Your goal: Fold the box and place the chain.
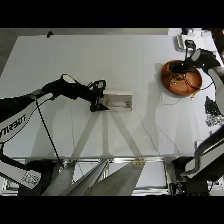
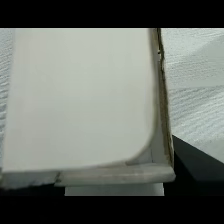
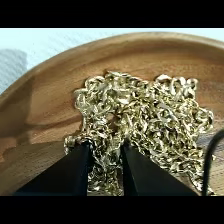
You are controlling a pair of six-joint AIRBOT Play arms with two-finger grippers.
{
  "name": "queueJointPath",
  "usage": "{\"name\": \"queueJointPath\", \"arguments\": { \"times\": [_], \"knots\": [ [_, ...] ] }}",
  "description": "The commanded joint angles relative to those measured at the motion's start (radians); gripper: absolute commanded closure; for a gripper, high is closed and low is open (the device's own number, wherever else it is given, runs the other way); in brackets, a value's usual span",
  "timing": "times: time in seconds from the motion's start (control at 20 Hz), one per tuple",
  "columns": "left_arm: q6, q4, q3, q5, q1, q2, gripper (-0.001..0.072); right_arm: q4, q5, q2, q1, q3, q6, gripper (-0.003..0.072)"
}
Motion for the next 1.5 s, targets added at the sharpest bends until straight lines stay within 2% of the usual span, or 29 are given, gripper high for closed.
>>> {"name": "queueJointPath", "arguments": {
  "times": [0.0, 0.25, 0.4, 0.5, 0.6, 0.65, 0.75, 0.8, 0.9, 1.0, 1.3, 1.45],
  "knots": [
    [0.000, -0.001, 0.000, 0.000, 0.000, 0.001, 0.0551, -0.004, 0.043, 0.035, 0.007, 0.007, -0.001, 0.0676],
    [0.000, -0.001, 0.000, 0.000, 0.000, 0.001, 0.0551, -0.053, 0.143, 0.210, 0.010, -0.014, -0.040, 0.0678],
    [0.000, -0.001, 0.000, 0.000, 0.000, 0.001, 0.0551, -0.053, 0.156, 0.388, 0.015, -0.138, -0.092, 0.0679],
    [0.000, -0.001, 0.000, 0.000, 0.000, 0.001, 0.0551, -0.080, 0.101, 0.525, 0.025, -0.263, -0.092, 0.0678],
    [0.000, -0.001, 0.000, 0.000, 0.000, 0.001, 0.0551, -0.077, 0.064, 0.602, 0.027, -0.327, -0.091, 0.0675],
    [0.000, -0.001, 0.000, 0.000, 0.000, 0.001, 0.0551, -0.077, 0.068, 0.604, 0.027, -0.326, -0.091, 0.0604],
    [0.000, -0.001, 0.000, 0.000, 0.000, 0.001, 0.0551, -0.066, 0.061, 0.583, 0.027, -0.326, -0.091, 0.0225],
    [0.000, -0.001, 0.000, 0.000, 0.000, 0.001, 0.0551, -0.066, 0.052, 0.561, 0.027, -0.326, -0.091, 0.0192],
    [0.000, -0.001, 0.000, 0.000, 0.000, 0.001, 0.0551, -0.067, 0.030, 0.493, 0.027, -0.325, -0.090, 0.0173],
    [0.000, -0.001, 0.000, 0.000, 0.000, 0.001, 0.0551, -0.057, 0.032, 0.404, 0.027, -0.301, -0.065, 0.0086],
    [0.000, -0.001, 0.000, 0.000, 0.000, 0.001, 0.0551, -0.040, 0.038, 0.137, 0.044, -0.066, -0.064, 0.0087],
    [0.000, -0.001, 0.000, 0.000, 0.000, 0.001, 0.0551, -0.044, 0.025, 0.060, 0.049, -0.026, -0.064, 0.0086]
  ]
}}
